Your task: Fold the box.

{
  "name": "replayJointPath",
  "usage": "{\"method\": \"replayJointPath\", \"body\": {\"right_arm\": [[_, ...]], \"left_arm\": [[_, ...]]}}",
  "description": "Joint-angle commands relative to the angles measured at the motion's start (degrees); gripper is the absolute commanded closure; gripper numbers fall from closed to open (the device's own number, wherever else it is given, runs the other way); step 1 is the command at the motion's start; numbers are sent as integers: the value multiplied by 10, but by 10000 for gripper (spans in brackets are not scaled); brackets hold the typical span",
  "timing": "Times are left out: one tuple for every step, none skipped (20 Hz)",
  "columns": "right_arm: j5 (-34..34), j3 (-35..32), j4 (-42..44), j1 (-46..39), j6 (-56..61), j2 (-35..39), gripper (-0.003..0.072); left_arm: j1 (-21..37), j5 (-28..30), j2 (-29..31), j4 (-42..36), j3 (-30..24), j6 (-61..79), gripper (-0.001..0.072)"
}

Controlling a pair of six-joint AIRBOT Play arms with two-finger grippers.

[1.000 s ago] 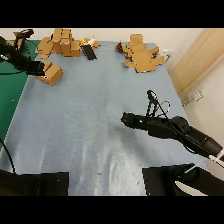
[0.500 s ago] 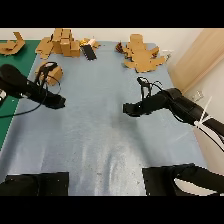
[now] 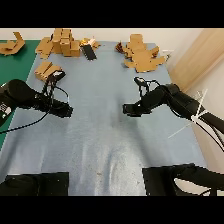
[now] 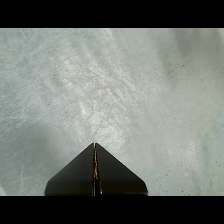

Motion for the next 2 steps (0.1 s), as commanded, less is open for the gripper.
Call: {"method": "replayJointPath", "body": {"right_arm": [[-5, 1, 1, 0, -2, -1, 681], [-5, 1, 1, 0, -2, -1, 681]], "left_arm": [[-3, 4, 2, 0, -2, 0, 696], [-3, 4, 2, -1, -2, 0, 697]]}}
